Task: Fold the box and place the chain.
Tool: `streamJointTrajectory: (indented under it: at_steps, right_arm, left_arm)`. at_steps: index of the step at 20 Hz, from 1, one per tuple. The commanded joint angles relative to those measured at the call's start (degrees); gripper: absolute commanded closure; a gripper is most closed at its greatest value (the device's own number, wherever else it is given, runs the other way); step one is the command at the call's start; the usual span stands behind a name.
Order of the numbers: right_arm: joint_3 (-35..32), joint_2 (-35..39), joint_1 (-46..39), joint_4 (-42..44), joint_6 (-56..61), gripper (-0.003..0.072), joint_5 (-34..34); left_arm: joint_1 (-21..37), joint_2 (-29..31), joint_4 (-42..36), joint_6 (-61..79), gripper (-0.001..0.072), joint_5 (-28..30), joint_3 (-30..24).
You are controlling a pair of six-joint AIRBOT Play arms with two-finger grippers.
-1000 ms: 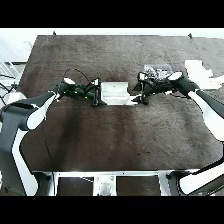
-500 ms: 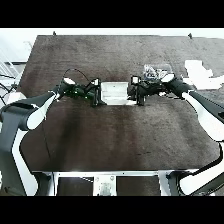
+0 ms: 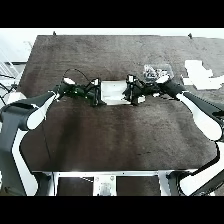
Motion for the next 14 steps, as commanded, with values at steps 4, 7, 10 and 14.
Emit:
streamJointTrajectory:
  at_steps: [4, 7, 10, 14]
  right_arm:
    - [0.0, -0.3, -0.1, 0.0, 0.1, 0.0098, -0.9]
    - [0.0, 0.4, -1.2, -2.6, 3.7, 0.0637, -0.2]
    - [0.0, 3.6, -3.0, -6.1, 11.7, 0.068, -0.1]
    - [0.0, 10.7, -5.8, -11.8, 26.9, 0.068, 1.1]
  left_arm:
    - [0.0, 0.0, 0.0, 0.0, 0.0289, 0.0, 0.0]
    - [0.0, 0.0, 0.0, 0.0, 0.0289, -0.1, 0.0]
    - [0.0, 0.0, 0.0, 0.0, 0.0289, -0.1, 0.0]
    - [0.0, 0.0, 0.0, 0.0, 0.0289, 0.0, 0.0]
